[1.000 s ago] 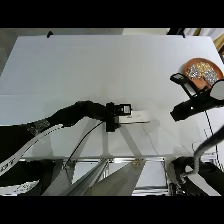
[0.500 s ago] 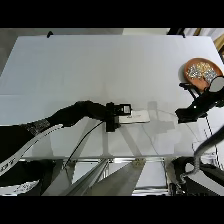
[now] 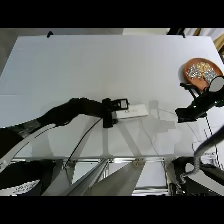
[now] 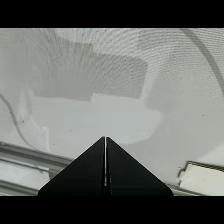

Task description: Fold the box and place the chain.

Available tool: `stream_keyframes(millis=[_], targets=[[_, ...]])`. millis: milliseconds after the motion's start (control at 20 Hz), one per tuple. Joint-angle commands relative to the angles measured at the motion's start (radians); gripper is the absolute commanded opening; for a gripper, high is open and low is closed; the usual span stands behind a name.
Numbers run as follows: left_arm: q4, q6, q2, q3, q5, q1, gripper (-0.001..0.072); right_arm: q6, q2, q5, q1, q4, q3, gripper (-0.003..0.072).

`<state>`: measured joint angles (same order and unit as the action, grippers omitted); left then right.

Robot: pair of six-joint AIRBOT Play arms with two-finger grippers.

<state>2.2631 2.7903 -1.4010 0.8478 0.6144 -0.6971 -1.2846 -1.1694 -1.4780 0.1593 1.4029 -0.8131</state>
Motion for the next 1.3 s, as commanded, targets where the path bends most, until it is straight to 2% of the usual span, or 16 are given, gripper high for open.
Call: stream_keyframes(millis=[0,300,450,650,800,850,900,950,1000,1050,1250], targets=[[-0.106,-0.258,0.114,0.0,0.059,0.145,0.0004,-0.001,-0.001,0.001,0.001,0.0,0.0,0.0013],[-0.264,-0.535,0.272,-0.001,0.183,0.571,0.0002,-0.001,-0.001,0.001,0.001,0.0,0.0,0.0013],[-0.414,-0.695,0.314,-0.037,0.21,0.719,0.0002,-0.002,-0.001,0.001,0.001,0.0,0.0,0.0013],[-0.488,-0.78,0.312,-0.126,0.306,0.827,0.0003,-0.001,-0.001,0.001,0.001,0.0,0.0,0.0013],[-0.497,-0.834,0.312,-0.179,0.323,0.849,0.0004,-0.001,-0.001,0.001,0.001,0.0,0.0,0.0013],[-0.512,-0.843,0.312,-0.182,0.35,0.848,0.0027,-0.001,-0.001,0.001,0.001,0.0,0.0,0.0013],[-0.521,-0.843,0.312,-0.182,0.375,0.848,0.0189,-0.001,-0.001,0.001,0.001,0.0,0.0,0.0013],[-0.531,-0.852,0.312,-0.182,0.395,0.848,0.0464,-0.001,-0.001,0.001,0.001,0.0,0.0,0.0013],[-0.54,-0.87,0.312,-0.182,0.409,0.848,0.0676,-0.001,-0.001,0.001,0.001,0.0,0.0,0.0013],[-0.554,-0.89,0.313,-0.182,0.42,0.848,0.0701,-0.002,-0.001,0.001,0.001,0.0,0.0,0.0013],[-0.549,-0.896,0.333,-0.182,0.455,0.847,0.0702,-0.001,-0.001,0.001,0.001,0.0,0.0,0.0013]])
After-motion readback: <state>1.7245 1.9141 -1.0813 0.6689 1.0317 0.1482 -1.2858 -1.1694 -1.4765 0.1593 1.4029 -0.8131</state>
